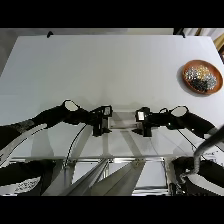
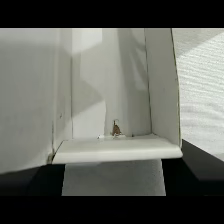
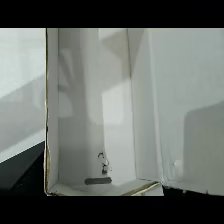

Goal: Fold the box and place the chain.

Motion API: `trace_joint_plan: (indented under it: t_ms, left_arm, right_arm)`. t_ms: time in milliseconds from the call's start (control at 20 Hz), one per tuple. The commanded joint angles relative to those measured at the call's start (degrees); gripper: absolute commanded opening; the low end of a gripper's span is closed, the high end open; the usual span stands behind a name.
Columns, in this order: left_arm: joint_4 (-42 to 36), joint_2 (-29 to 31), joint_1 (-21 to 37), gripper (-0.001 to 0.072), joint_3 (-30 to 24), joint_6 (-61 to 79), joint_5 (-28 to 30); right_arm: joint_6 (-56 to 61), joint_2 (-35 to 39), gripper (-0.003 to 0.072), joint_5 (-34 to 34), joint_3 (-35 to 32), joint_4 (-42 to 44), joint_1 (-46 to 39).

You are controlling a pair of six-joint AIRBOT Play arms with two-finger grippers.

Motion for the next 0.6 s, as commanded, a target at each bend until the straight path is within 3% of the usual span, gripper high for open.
trace_joint_plan:
  t_ms: [0,300,550]
  left_arm:
    - [0.1,0.0,0.1,0.0254,0.0,0.0,0.2]
    - [0.1,0.0,0.1,0.0254,0.0,0.0,0.2]
    - [0.1,0.0,0.1,0.0254,0.0,0.0,0.2]
  right_arm:
    - [4.4,2.6,0.0687,0.0,0.1,-3.8,0.0]
    - [18.5,3.0,0.0688,0.5,0.1,-15.0,0.0]
    - [19.6,7.3,0.0688,0.6,0.1,-17.4,0.0]
